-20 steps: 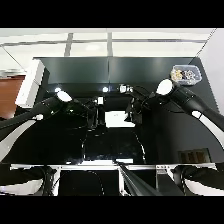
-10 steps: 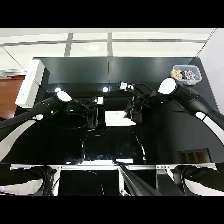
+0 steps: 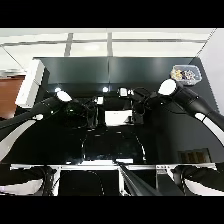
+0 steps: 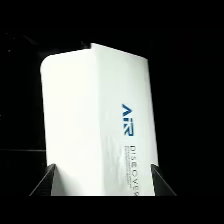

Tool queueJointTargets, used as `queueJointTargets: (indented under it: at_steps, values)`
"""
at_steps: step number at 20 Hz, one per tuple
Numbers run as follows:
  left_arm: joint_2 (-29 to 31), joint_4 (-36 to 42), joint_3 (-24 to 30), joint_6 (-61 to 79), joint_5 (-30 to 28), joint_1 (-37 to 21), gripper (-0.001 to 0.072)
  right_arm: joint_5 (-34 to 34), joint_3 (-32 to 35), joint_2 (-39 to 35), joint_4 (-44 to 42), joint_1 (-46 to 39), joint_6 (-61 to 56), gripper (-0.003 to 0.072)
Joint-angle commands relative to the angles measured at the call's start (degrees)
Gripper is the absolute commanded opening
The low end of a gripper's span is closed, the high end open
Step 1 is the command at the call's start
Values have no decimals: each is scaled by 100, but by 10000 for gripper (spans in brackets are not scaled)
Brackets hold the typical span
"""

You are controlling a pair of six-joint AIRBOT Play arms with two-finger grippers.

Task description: Fold the box and place the chain.

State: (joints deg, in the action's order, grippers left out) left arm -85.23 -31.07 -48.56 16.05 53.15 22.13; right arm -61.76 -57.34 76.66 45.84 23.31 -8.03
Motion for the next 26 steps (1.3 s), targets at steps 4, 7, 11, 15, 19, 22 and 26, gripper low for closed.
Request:
queueJointTargets:
  at_steps: [4,7,11,15,19,22,26]
  values:
    - [-4,0,-2,-2,2,2,275,240,52,15,192,-9,254,718]
    - [-4,0,0,-2,2,2,275,533,52,15,201,-9,245,712]
    - [-4,0,0,-2,2,2,275,549,50,15,236,-11,70,712]
    - [-4,0,0,-2,4,2,275,739,26,13,243,-17,-76,711]
    - [-4,0,0,-2,4,2,275,632,22,13,225,-15,-98,711]
    - [-4,0,0,-2,2,2,275,485,22,15,223,-15,-190,476]
    - [-4,0,0,-2,2,0,275,243,26,15,238,-13,-358,473]
